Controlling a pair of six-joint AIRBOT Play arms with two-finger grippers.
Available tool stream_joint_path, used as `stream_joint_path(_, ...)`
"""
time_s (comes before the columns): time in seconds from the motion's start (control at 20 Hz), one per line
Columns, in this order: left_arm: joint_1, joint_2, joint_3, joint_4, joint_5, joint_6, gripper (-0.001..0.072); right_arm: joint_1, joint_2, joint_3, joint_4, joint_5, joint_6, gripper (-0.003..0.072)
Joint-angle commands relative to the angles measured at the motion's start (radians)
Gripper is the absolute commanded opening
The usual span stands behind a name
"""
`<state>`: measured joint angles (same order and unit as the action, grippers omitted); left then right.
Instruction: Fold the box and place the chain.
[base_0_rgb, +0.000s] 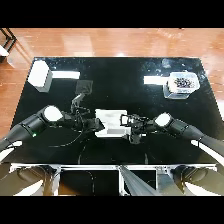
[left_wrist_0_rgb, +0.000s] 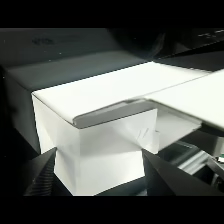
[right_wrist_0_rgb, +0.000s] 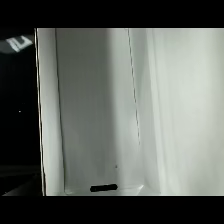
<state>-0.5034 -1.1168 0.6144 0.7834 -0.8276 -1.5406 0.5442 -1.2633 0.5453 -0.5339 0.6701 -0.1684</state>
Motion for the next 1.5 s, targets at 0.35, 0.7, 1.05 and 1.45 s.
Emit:
stream_joint_path(0.35, -0.063, -0.008, 0.001, 0.077, 0.093, -0.111, 0.0634, 0.001, -0.001, 0.001, 0.001, 0.000, 0.000, 0.0526)
stream_joint_path(0.7, -0.063, -0.023, 0.001, 0.077, 0.095, -0.113, 0.0634, 0.001, -0.001, 0.001, 0.001, 0.000, 0.000, 0.0526)
stream_joint_path(1.05, -0.063, -0.024, 0.001, 0.110, 0.117, -0.140, 0.0634, 0.001, -0.001, 0.001, 0.001, 0.000, 0.000, 0.0526)
stream_joint_path(1.45, -0.117, -0.033, 0.004, 0.252, 0.121, -0.273, 0.0634, 0.001, -0.001, 0.001, 0.000, 0.000, 0.000, 0.0526)
